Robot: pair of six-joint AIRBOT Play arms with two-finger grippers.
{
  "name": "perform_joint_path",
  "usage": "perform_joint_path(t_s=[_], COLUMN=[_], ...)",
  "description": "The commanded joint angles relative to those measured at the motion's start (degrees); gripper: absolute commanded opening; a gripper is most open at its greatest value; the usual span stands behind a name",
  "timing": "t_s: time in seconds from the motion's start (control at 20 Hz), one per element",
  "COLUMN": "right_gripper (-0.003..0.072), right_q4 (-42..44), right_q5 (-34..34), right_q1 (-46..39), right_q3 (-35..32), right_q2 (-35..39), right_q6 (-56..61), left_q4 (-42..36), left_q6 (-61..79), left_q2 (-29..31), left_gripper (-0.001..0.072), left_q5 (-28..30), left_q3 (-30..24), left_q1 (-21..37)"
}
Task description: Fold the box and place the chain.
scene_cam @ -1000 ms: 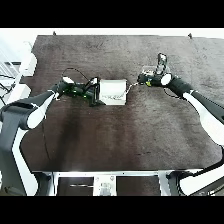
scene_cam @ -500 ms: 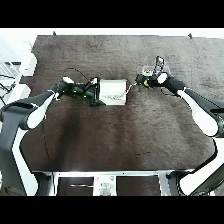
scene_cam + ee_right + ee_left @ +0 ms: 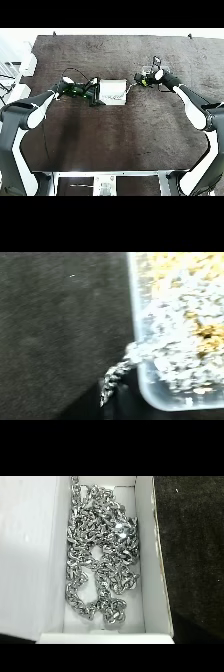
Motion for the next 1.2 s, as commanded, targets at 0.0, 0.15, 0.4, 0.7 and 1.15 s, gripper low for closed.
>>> perform_joint_path(t_s=[0.0, 0.15, 0.4, 0.7, 1.15], right_gripper=[0.0011, 0.0010, 0.0009, 0.0009, 0.0009], right_q4=[-0.6, -0.6, -0.8, -1.5, -9.2], right_q5=[3.3, 4.8, 5.8, 11.0, 22.7], right_q1=[0.1, 0.3, 1.0, 2.9, 11.2], right_q3=[0.5, 0.5, 0.5, 0.5, 0.5], right_q2=[-0.5, 0.6, 8.6, 20.5, 32.7], right_q6=[0.0, -0.2, -3.5, -7.7, -7.7], left_q4=[0.0, 0.0, 0.0, 0.0, 0.0], left_q6=[0.0, 0.0, 0.0, 0.0, 0.0], left_q2=[0.0, 0.0, 0.0, 0.0, 0.0], left_gripper=[0.0496, 0.0496, 0.0496, 0.0496, 0.0496], left_q5=[0.0, 0.0, 0.0, 0.0, 0.0], left_q3=[0.0, 0.0, 0.0, 0.0, 0.0], left_q1=[0.0, 0.0, 0.0, 0.0, 0.0])
